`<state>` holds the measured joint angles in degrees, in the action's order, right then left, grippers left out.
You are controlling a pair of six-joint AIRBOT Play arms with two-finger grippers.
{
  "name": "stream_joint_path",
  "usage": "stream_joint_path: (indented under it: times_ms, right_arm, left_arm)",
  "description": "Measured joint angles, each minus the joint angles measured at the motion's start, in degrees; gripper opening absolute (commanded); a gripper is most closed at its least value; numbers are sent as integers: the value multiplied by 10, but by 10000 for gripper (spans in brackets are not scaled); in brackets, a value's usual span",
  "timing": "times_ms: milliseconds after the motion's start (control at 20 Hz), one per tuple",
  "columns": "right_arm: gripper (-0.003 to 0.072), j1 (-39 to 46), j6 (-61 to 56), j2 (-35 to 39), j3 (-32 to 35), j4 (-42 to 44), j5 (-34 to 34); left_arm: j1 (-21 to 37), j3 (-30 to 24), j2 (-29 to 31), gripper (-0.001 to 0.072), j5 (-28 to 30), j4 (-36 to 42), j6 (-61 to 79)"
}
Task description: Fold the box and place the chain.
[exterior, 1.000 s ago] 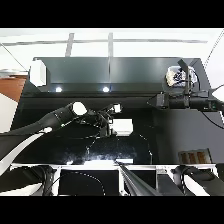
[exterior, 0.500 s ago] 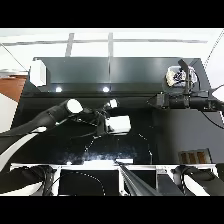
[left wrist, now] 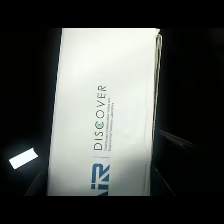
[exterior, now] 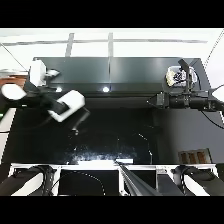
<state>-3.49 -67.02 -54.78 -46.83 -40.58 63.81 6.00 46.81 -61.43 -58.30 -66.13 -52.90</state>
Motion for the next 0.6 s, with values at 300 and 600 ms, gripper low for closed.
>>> stream_joint_path:
  times_ms: [300, 600]
  right_arm:
    - [28, 0, 0, 0, 0, -1, -12]
    - [28, 0, 0, 0, 0, -2, -16]
  left_arm:
    - [196, 2, -19, 182, 50, -21, -87]
    - [230, 48, -120, 182, 128, -20, -101]
